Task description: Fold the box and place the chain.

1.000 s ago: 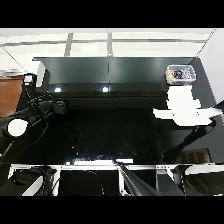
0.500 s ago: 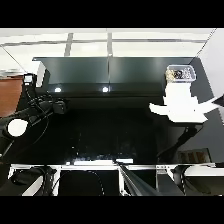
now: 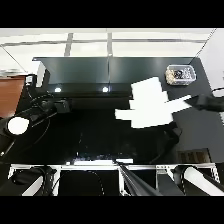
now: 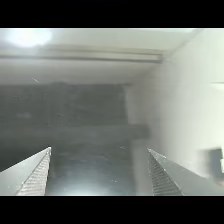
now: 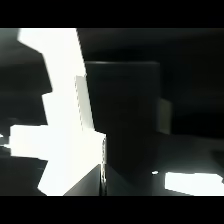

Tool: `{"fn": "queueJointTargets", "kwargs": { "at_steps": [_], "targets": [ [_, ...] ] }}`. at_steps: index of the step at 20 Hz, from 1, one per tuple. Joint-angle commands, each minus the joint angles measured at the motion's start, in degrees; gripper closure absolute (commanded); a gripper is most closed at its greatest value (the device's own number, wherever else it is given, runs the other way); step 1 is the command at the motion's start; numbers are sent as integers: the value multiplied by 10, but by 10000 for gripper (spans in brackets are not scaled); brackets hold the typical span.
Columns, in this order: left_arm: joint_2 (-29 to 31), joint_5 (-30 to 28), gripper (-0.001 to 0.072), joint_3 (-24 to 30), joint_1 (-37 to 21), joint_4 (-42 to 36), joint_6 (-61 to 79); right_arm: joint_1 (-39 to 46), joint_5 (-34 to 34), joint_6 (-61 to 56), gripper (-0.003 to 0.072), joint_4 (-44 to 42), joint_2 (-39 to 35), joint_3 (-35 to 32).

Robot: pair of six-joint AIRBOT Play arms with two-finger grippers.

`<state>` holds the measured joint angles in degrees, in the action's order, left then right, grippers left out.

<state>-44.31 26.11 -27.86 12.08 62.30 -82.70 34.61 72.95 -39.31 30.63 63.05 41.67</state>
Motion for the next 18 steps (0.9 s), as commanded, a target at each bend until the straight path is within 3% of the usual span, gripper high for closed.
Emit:
{"fn": "queueJointTargets", "kwargs": {
  "at_steps": [1,5,10,13,18],
  "targets": [
    [-46,14,1,-6,34,-101,53,-79,-73,63,675,-146,-79,-167],
    [-170,137,1,-84,34,-202,152,-199,-166,87,675,-201,-88,-267],
    [-338,322,1,-168,-39,-364,261,-272,-208,87,675,-204,-88,-275],
    [-401,362,1,-186,-47,-390,280,-272,-207,87,675,-204,-88,-275],
    [-477,404,1,-241,-2,-390,292,-272,-203,87,675,-205,-88,-275]
  ]
}}
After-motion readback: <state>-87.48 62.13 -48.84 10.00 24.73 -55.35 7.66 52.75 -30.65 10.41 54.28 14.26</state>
